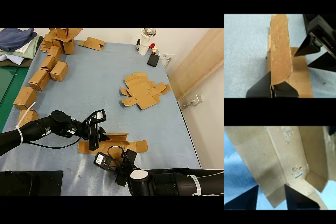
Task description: Fold the box.
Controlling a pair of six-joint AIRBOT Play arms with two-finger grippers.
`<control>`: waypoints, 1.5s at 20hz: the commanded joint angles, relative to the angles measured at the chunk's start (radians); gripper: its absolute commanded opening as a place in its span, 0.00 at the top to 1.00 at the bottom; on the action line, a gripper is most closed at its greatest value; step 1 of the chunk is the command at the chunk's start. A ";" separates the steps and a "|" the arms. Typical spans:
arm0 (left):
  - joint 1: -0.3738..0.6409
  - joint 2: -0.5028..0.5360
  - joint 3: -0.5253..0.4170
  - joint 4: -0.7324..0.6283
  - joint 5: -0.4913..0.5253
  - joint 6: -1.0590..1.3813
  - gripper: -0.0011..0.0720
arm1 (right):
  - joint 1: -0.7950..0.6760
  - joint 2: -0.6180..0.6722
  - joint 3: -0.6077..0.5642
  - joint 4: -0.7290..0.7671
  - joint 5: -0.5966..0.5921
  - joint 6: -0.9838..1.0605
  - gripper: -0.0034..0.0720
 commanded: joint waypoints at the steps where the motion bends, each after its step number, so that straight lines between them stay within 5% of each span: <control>1: 0.000 0.000 0.000 0.000 0.000 0.000 0.97 | 0.000 -0.003 0.002 -0.072 -0.002 0.048 0.31; 30: 0.000 0.000 0.000 0.000 0.000 0.000 0.97 | 0.000 -0.002 0.043 -0.172 -0.045 0.073 0.31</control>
